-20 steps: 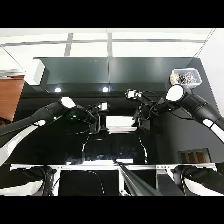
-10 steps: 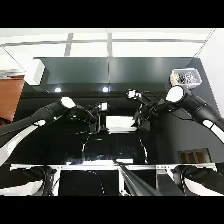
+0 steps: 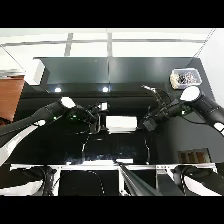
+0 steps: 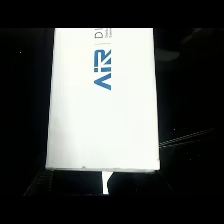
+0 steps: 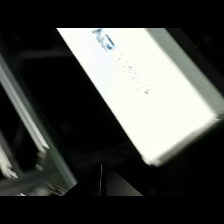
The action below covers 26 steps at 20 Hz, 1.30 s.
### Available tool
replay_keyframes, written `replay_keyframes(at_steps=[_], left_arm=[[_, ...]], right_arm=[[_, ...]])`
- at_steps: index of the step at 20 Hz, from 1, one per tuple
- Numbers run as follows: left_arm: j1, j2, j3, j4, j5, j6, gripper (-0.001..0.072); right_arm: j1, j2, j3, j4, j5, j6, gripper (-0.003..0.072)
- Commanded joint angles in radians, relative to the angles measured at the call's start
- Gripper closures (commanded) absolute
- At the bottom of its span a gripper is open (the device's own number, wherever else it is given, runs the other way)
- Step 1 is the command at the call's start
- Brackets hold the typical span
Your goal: Fold the box and place the chain.
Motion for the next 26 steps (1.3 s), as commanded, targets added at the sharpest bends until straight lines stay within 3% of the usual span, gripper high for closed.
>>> replay_keyframes(at_steps=[1, 5, 8, 14, 21, 23, 26], left_arm=[[0.001, 0.0, 0.001, 0.0, 0.001, 0.0, 0.0312], [0.001, 0.0, 0.001, 0.0, 0.002, 0.0, 0.0312], [0.001, 0.0, 0.001, 0.0, 0.002, 0.0, 0.0312], [0.001, 0.0, 0.001, 0.0, 0.002, 0.0, 0.031], [0.001, 0.0, 0.001, 0.0, 0.002, 0.0, 0.0308], [0.001, 0.0, 0.001, 0.0, 0.002, 0.0, 0.0309], [0.001, 0.0, 0.001, 0.0, 0.001, 0.0, 0.031]], right_arm=[[-0.005, 0.002, -0.104, 0.307, -0.089, 0.048, 0.0675], [0.055, 0.001, -0.13, 0.328, -0.289, 0.141, 0.0675], [0.08, -0.009, -0.13, 0.307, -0.336, 0.181, 0.0675], [0.084, -0.063, -0.13, 0.109, -0.336, 0.318, 0.0674], [0.085, -0.075, -0.128, 0.09, -0.34, 0.307, 0.0675], [0.075, -0.055, -0.114, 0.09, -0.293, 0.286, 0.0674], [0.004, 0.035, -0.057, 0.079, -0.129, 0.235, 0.0675]])
